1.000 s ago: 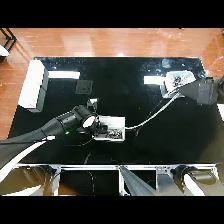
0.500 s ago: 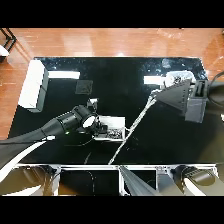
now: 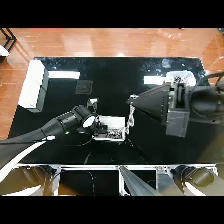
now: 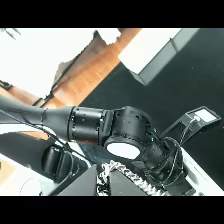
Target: Fold the box and place the chain.
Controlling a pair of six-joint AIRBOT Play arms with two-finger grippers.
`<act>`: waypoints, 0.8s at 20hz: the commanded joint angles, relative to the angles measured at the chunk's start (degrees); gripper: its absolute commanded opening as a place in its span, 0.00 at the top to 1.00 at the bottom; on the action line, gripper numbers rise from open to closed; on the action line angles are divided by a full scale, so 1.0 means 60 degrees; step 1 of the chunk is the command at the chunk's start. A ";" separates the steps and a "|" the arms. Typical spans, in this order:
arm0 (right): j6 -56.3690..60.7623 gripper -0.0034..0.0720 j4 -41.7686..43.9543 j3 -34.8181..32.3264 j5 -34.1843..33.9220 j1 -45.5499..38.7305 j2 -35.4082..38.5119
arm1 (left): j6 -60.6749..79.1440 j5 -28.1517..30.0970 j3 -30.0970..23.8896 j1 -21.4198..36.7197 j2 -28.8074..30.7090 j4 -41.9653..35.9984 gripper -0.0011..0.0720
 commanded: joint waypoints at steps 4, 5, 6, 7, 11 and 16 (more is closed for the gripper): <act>0.0098 0.93 0.0120 -0.0018 -0.0761 0.0652 -0.0922 | 0.0004 0.0022 -0.0004 0.0007 0.0000 0.0004 0.95; 0.0091 0.93 0.0117 -0.0018 -0.0998 0.0871 -0.1151 | 0.0004 0.0022 -0.0004 0.0007 0.0000 0.0004 0.95; 0.0084 0.93 0.0120 -0.0018 -0.1228 0.1082 -0.1355 | 0.0004 0.0022 -0.0004 0.0007 0.0000 0.0004 0.95; 0.0058 0.93 0.0120 -0.0018 -0.1523 0.1319 -0.1559 | 0.0004 0.0022 -0.0004 0.0007 0.0000 0.0004 0.95; -0.0062 0.93 0.0310 -0.0015 -0.2874 0.1818 -0.1963 | 0.0004 0.0018 -0.0004 0.0007 0.0000 0.0004 0.95; 0.0488 0.93 -0.0619 -0.0076 -0.2266 0.1814 -0.1967 | 0.0004 0.0004 -0.0004 0.0007 0.0000 0.0000 0.95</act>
